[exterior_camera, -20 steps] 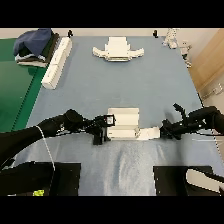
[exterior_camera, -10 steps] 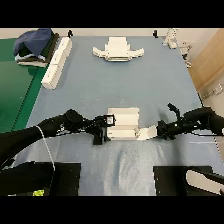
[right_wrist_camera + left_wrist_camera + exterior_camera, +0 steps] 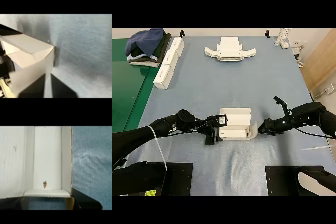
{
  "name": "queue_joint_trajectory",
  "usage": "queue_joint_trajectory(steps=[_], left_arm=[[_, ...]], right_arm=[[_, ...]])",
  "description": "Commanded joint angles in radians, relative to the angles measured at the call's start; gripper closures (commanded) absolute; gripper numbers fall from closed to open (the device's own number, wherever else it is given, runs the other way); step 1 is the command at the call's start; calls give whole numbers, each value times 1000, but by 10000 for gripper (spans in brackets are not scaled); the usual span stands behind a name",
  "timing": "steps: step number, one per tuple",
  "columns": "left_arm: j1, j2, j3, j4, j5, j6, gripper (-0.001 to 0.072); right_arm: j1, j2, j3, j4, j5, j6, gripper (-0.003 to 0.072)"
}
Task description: Fold the box.
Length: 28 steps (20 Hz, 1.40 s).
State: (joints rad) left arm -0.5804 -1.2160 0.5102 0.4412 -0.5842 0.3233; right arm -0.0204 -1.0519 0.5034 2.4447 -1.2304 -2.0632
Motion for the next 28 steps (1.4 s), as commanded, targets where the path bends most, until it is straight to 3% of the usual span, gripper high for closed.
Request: queue_joint_trajectory(steps=[1,5,6,9,13,17,21,26,27,28], left_arm=[[0,0,1,0,0,0,292],[0,0,1,0,0,0,292],[0,0,1,0,0,0,292],[0,0,1,0,0,0,292],[0,0,1,0,0,0,292],[0,0,1,0,0,0,292],[0,0,1,0,0,0,291],[0,0,1,0,0,0,292],[1,0,1,0,1,0,292],[1,0,1,0,1,0,292]], right_arm=[[48,56,5,-4,34,58,294],[120,56,11,-2,62,58,291],[150,55,12,-8,88,71,239],[250,52,19,-46,204,143,233],[436,11,105,-370,296,526,234],[647,-44,218,-665,291,902,235],[788,-141,324,-900,163,1212,235],[863,-241,387,-959,115,1366,243],[864,-249,386,-968,114,1384,286],[864,-251,387,-972,114,1385,385]])
